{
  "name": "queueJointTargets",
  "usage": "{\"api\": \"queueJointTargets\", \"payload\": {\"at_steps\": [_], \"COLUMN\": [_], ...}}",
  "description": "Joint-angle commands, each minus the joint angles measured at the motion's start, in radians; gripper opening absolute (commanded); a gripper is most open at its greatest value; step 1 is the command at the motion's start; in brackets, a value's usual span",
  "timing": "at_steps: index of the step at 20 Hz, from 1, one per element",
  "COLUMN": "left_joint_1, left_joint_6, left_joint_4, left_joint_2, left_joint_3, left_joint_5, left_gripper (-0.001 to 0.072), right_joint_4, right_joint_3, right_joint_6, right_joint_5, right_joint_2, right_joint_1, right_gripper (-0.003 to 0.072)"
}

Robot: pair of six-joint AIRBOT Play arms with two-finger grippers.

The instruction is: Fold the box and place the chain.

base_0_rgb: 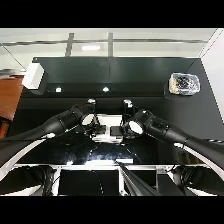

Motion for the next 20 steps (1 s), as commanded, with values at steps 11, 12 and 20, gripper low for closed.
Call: {"api": "queueJointTargets", "payload": {"at_steps": [11,12,20], "left_joint_1": [0.000,0.000,0.000], "left_joint_6": [0.000,0.000,0.000], "left_joint_4": [0.000,0.000,0.000], "left_joint_2": [0.000,0.000,0.000], "left_joint_3": [0.000,0.000,0.000], "left_joint_5": [-0.001,-0.001,0.000], "left_gripper": [0.0034,0.0034,0.0034], "right_joint_4": [-0.050,-0.057,-0.067], "right_joint_3": [0.091,0.091,0.091], "right_joint_6": [0.044,0.050,0.075], "right_joint_5": [0.107,0.106,0.080], "right_joint_2": [-0.104,-0.104,-0.114], "right_joint_1": [0.006,0.006,0.007], "right_gripper": [0.0229,0.0229,0.0228]}}
